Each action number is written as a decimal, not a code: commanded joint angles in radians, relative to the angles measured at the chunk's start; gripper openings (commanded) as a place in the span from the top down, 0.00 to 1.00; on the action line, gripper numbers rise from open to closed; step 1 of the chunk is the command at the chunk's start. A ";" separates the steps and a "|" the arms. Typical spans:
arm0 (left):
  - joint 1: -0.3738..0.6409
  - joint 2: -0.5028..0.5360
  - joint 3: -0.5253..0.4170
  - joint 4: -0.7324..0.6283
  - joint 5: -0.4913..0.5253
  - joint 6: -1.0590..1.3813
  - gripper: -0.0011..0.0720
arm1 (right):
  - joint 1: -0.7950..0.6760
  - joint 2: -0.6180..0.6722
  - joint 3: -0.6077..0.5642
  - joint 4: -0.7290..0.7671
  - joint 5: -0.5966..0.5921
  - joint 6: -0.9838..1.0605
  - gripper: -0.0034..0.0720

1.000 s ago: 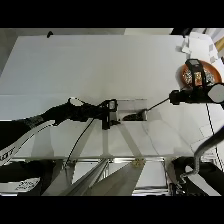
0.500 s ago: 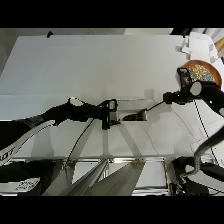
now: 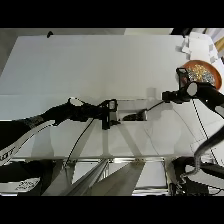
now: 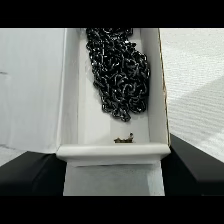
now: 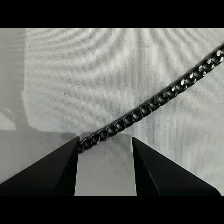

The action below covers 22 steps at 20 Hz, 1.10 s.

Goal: Fold the box and place the chain.

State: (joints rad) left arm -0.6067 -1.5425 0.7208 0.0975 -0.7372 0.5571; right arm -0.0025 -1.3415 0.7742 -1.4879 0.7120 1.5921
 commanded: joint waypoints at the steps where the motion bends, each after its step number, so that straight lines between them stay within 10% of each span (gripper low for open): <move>1: 0.001 0.000 0.000 0.000 0.000 0.000 0.94 | -0.001 -0.031 0.000 0.005 -0.006 0.003 0.52; 6: 0.001 0.000 0.000 0.000 0.000 0.000 0.94 | -0.001 -0.031 0.000 0.008 0.018 0.004 0.90; 14: 0.001 0.000 0.000 0.000 0.000 0.000 0.94 | 0.002 0.250 0.000 0.036 0.176 -0.084 0.94; 22: 0.001 0.000 0.000 0.000 -0.002 0.000 0.94 | 0.003 0.696 0.000 0.565 0.378 -0.379 0.94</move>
